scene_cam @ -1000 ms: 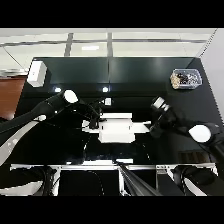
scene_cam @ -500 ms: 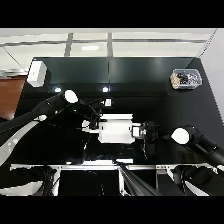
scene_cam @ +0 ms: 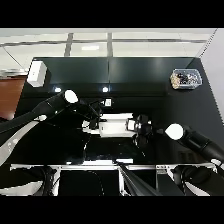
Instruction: Fold the box and place the chain.
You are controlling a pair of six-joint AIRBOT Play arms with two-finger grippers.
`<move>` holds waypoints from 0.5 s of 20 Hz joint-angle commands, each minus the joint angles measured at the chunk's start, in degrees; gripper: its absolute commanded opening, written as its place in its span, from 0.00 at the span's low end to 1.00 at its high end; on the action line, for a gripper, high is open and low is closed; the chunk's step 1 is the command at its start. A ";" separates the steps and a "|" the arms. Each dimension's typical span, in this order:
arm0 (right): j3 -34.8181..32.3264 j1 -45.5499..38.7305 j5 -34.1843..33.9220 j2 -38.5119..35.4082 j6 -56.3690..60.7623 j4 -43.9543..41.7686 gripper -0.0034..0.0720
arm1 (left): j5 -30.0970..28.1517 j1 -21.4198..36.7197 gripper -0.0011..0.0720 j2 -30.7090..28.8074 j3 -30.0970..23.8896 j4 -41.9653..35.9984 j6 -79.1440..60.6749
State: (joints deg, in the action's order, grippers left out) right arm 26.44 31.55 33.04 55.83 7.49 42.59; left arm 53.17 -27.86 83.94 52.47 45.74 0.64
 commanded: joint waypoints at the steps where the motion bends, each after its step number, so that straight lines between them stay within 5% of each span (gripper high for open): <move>1: 3.30 -4.39 4.52 0.26 -0.26 -0.33 0.97 | 0.00 -0.04 0.05 0.02 -0.02 0.02 0.02; 10: 3.45 -8.41 4.72 3.43 -11.65 -6.91 0.97 | 0.02 -0.09 0.05 0.02 -0.02 0.00 1.27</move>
State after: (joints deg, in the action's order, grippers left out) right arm 29.74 24.29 37.54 57.80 2.39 40.25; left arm 53.17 -27.90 83.92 52.47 45.76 1.50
